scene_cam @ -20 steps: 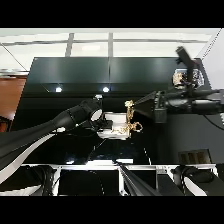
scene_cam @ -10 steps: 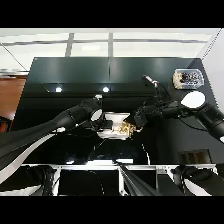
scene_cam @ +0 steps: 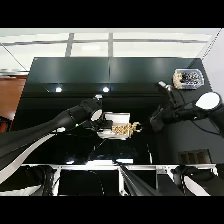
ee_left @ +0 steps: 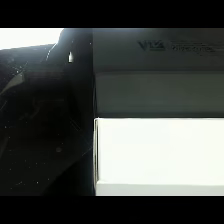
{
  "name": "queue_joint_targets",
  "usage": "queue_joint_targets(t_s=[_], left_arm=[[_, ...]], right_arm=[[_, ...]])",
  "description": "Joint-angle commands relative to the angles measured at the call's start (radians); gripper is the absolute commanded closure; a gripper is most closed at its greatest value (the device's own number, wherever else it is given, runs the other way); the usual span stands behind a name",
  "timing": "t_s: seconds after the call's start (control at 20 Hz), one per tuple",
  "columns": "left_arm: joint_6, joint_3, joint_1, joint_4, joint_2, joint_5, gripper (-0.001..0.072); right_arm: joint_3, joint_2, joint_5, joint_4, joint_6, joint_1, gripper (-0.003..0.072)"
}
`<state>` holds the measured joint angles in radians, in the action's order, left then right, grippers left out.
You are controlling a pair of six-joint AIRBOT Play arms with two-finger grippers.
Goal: Fold the box and place the chain.
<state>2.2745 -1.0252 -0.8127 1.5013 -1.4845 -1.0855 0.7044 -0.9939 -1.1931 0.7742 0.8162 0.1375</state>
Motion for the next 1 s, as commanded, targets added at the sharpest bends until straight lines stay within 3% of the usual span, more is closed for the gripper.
queue_joint_targets(t_s=[0.0,0.1,0.2,0.5,0.7,0.95], left_arm=[[0.0,0.0,0.0,0.0,0.0,0.003,0.0679],[0.0,0.0,0.0,0.0,0.0,0.003,0.0678],[0.0,0.0,0.0,0.0,0.0,0.003,0.0678],[0.0,0.0,0.0,0.0,0.0,0.005,0.0678],[0.0,0.0,0.0,0.0,0.0,0.004,0.0678],[0.0,0.0,0.0,0.0,0.0,0.004,0.0678]], right_arm=[[-0.128,0.01,0.234,0.045,-0.243,0.022,-0.0034],[-0.184,0.01,0.349,0.047,-0.473,0.08,-0.0034],[-0.212,0.005,0.387,0.05,-0.676,0.137,-0.0034],[-0.212,-0.073,0.447,-0.104,-0.945,0.182,-0.0034],[-0.212,-0.128,0.481,-0.201,-1.009,0.183,-0.0034],[-0.212,-0.165,0.57,-0.201,-0.992,0.265,-0.0034]])
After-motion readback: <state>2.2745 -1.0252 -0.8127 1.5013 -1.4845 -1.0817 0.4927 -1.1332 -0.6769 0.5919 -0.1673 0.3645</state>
